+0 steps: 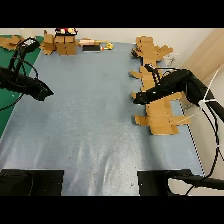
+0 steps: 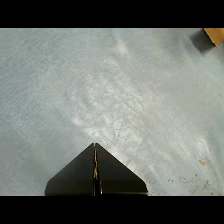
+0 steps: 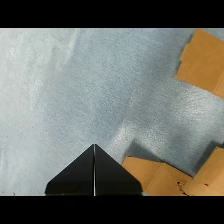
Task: Fold the box.
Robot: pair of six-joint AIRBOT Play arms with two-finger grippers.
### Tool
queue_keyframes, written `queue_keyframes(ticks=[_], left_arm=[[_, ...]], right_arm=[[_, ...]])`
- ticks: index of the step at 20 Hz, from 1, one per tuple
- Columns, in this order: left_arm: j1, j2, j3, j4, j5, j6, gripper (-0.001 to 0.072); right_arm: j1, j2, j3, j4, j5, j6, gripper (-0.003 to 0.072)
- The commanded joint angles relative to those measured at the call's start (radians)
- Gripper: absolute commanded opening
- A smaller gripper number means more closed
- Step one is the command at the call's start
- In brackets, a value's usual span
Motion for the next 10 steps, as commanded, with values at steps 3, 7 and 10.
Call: queue_keyframes(ticks=[3,7,10], left_arm=[[0.0,-0.003,-0.002,-0.006,0.021,-0.002,0.0014],[0.0,-0.013,-0.002,-0.05,0.03,-0.003,0.0014],[0.0,-0.03,-0.002,-0.122,0.071,-0.012,0.0014]], right_arm=[[0.0,-0.006,0.0,-0.005,-0.003,0.0,0.0004],[0.0,-0.005,0.0,-0.008,-0.003,0.0,0.0004],[0.0,-0.006,0.0,-0.008,-0.003,0.0,0.0004]])
